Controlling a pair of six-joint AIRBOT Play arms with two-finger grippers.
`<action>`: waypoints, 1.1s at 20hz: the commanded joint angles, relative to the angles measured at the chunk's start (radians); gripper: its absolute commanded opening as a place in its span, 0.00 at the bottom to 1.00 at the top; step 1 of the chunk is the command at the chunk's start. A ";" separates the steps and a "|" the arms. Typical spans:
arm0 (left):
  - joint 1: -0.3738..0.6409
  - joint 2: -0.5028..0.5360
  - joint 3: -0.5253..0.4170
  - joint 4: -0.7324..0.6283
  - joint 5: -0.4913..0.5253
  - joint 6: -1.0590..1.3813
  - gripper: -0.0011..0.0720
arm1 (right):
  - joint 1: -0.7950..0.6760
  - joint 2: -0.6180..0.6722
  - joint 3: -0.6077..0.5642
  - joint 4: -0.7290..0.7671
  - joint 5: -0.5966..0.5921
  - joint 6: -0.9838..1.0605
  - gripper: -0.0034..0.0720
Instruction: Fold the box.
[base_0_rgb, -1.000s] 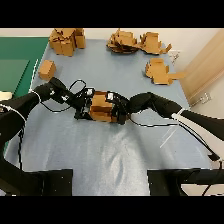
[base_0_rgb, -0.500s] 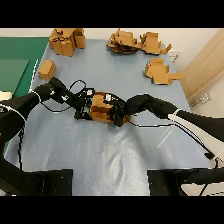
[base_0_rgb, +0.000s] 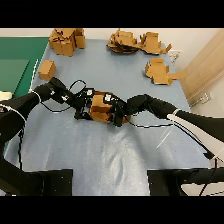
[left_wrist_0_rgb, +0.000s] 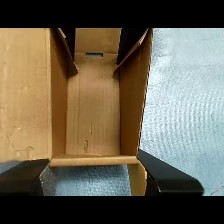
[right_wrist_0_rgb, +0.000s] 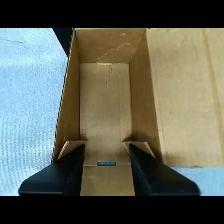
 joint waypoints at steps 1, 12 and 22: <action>0.000 -0.001 0.000 0.000 0.000 -0.001 0.56 | 0.001 -0.008 0.000 -0.003 -0.001 0.008 0.75; 0.000 -0.001 0.000 0.000 -0.002 -0.001 0.56 | -0.001 0.058 0.000 -0.167 -0.053 0.237 0.75; 0.000 -0.001 0.000 0.000 -0.001 -0.002 0.56 | -0.038 0.180 0.000 -0.352 -0.175 0.701 0.05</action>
